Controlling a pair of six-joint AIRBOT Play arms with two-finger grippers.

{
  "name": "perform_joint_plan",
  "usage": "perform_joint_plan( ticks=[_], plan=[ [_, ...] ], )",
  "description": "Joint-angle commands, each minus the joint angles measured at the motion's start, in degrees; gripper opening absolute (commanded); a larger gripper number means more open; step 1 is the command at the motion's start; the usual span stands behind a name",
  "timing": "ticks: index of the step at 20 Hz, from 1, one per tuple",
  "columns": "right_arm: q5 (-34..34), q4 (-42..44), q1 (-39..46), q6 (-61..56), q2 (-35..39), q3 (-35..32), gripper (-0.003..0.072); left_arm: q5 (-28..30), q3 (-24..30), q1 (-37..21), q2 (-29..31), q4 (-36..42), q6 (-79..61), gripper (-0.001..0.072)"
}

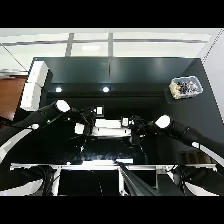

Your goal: Fold the box and place the chain.

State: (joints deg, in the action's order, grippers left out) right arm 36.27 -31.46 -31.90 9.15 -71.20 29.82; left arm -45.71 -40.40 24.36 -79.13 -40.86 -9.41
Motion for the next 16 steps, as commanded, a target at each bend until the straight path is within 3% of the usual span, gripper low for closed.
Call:
perform_joint_plan(
  ticks=[1,15,16],
  plan=[
    [-1.66,-0.31,-0.26,-1.29,-0.04,0.04,0.0693,-1.2,-0.02,0.02,0.0,-0.02,0.85,0.003],
    [-1.62,-0.39,-0.26,-1.25,-0.04,0.04,0.0691,-2.14,-0.02,0.02,0.0,-0.22,0.87,0.003],
    [-1.62,-0.42,-0.26,-1.25,-0.04,0.04,0.0632,-2.36,-0.02,0.02,0.0,-0.22,0.87,0.003]
  ],
)
